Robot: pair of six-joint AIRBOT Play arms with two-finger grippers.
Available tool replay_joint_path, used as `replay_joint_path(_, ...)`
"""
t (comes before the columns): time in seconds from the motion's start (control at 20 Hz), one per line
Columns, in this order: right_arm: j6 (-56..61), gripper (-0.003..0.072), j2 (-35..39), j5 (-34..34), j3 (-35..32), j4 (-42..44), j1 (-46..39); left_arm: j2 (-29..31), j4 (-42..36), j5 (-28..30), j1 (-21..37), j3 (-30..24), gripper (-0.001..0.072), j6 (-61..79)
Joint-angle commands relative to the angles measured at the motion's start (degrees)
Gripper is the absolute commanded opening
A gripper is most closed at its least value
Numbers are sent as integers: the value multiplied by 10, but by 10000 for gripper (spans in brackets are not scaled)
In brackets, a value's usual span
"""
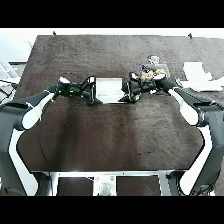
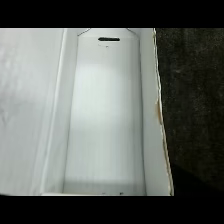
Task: Fold the box and place the chain.
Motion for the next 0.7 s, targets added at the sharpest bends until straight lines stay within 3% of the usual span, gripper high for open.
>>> replay_joint_path(0.0, 24, 640, 18, 10, 0, -23, -17, 0, 1, -7, 0, 1, 413, 2)
replay_joint_path(0.35, 79, 640, 76, 34, 0, -62, -56, 0, 1, -10, 0, 1, 413, 2)
replay_joint_path(0.5, 85, 638, 84, 80, 0, -7, -50, 0, 1, -10, 0, 1, 413, 2)
replay_joint_path(0.55, 85, 529, 84, 96, 0, 13, -45, 0, 1, -10, 0, 1, 413, 2)
replay_joint_path(0.6, 85, 203, 84, 107, -1, 20, -41, 0, 1, -10, 0, 1, 413, 2)
replay_joint_path(0.65, 85, 16, 84, 112, -2, 22, -38, 0, 1, -10, 0, 1, 413, 2)
